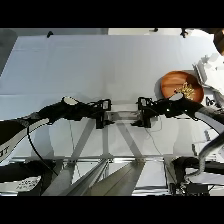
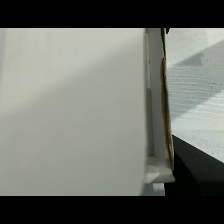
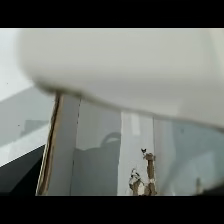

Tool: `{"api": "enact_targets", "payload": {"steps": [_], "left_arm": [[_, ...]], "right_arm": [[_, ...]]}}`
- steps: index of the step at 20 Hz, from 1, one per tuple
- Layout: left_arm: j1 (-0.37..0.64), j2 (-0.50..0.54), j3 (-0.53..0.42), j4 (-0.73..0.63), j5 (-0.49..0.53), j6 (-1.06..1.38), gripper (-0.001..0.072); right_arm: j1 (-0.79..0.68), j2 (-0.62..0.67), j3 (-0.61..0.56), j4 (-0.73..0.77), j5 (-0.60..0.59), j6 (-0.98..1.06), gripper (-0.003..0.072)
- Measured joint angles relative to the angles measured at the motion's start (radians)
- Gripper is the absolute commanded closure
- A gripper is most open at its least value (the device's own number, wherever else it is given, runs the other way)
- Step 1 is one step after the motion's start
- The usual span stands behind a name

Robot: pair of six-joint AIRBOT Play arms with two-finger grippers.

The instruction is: Fold the box and place the chain.

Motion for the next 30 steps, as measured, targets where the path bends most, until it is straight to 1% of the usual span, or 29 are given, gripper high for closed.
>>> {"api": "enact_targets", "payload": {"steps": [4, 10, 17, 19, 21, 24, 25, 26, 27, 28, 29, 30], "left_arm": [[0.001, 0.017, 0.0, 0.025, 0.001, 0.0, 0.0277], [0.013, 0.062, 0.001, 0.166, 0.016, -0.014, 0.0277], [0.092, 0.073, 0.0, 0.22, -0.003, -0.082, 0.0277], [0.115, 0.074, 0.002, 0.232, 0.013, -0.098, 0.0277], [0.126, 0.074, 0.001, 0.257, -0.013, -0.11, 0.0277], [0.135, 0.074, 0.001, 0.288, -0.018, -0.124, 0.0277], [0.136, 0.074, 0.001, 0.294, -0.023, -0.125, 0.0277], [0.137, 0.074, 0.001, 0.298, -0.026, -0.127, 0.0277], [0.137, 0.074, 0.001, 0.301, -0.028, -0.129, 0.0277], [0.138, 0.074, 0.001, 0.303, -0.029, -0.13, 0.0277], [0.138, 0.074, 0.001, 0.306, -0.03, -0.131, 0.0277], [0.138, 0.074, 0.001, 0.307, -0.033, -0.132, 0.0277]], "right_arm": [[0.0, 0.001, 0.0, -0.017, -0.006, 0.051, -0.0017], [0.0, 0.029, -0.001, -0.034, -0.013, 0.1, -0.0017], [-0.001, 0.073, 0.0, -0.028, -0.023, 0.107, -0.0014], [0.0, 0.085, -0.002, -0.044, -0.013, 0.11, -0.0013], [0.0, 0.101, -0.001, -0.035, -0.012, 0.111, -0.001], [0.0, 0.127, -0.001, -0.037, -0.015, 0.111, 0.0045], [0.0, 0.136, -0.001, -0.04, -0.014, 0.115, 0.0071], [0.0, 0.143, -0.001, -0.045, -0.015, 0.125, 0.0223], [0.0, 0.152, -0.001, -0.057, -0.015, 0.141, 0.0402], [0.0, 0.163, -0.001, -0.066, -0.014, 0.163, 0.0561], [0.0, 0.177, -0.001, -0.078, -0.01, 0.187, 0.0675], [0.0, 0.194, -0.001, -0.087, 0.0, 0.213, 0.0677]]}}
